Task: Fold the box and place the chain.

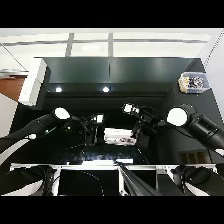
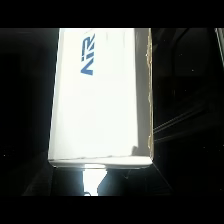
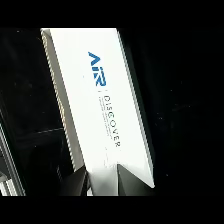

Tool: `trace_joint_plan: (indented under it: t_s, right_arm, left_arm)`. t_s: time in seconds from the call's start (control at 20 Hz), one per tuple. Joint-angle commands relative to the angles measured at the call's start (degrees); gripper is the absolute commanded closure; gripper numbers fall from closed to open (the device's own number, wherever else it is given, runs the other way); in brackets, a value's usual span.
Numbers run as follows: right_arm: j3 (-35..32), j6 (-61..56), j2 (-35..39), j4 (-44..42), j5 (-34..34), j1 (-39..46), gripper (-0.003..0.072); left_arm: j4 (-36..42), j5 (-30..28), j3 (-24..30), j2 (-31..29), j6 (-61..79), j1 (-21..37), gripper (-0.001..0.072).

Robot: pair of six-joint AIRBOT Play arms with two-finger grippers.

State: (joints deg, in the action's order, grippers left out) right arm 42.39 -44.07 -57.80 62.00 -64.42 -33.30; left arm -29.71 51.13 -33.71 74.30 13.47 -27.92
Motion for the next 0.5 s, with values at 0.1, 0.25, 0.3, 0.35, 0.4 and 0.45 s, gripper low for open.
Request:
trace_joint_plan:
  t_s: [0.1, 0.25, 0.3, 0.35, 0.4, 0.45]
  right_arm:
    - [0.0, -0.5, 0.0, 0.6, -0.9, 0.0, 0.0477]
    - [0.0, -0.5, 0.0, 0.9, -0.9, 0.0, 0.0477]
    - [0.0, -0.5, 0.0, 0.9, -1.0, 0.0, 0.0477]
    - [0.0, -0.5, 0.0, 0.9, -1.0, 0.0, 0.0477]
    - [0.0, -0.5, 0.0, 0.9, -1.0, 0.0, 0.0477]
    - [0.0, -0.5, 0.0, 0.9, -1.1, 0.0, 0.0477]
  left_arm:
    - [0.0, 0.0, 0.0, 0.0, -0.1, 0.0, 0.0338]
    - [0.0, 0.0, 0.0, 0.0, -0.1, 0.0, 0.0338]
    - [0.0, 0.0, 0.0, 0.0, -0.1, 0.0, 0.0338]
    - [0.0, 0.0, 0.0, 0.0, -0.1, 0.0, 0.0338]
    - [0.0, 0.0, 0.0, 0.0, -0.1, 0.0, 0.0338]
    - [0.0, 0.0, 0.0, 0.0, -0.1, 0.0, 0.0338]
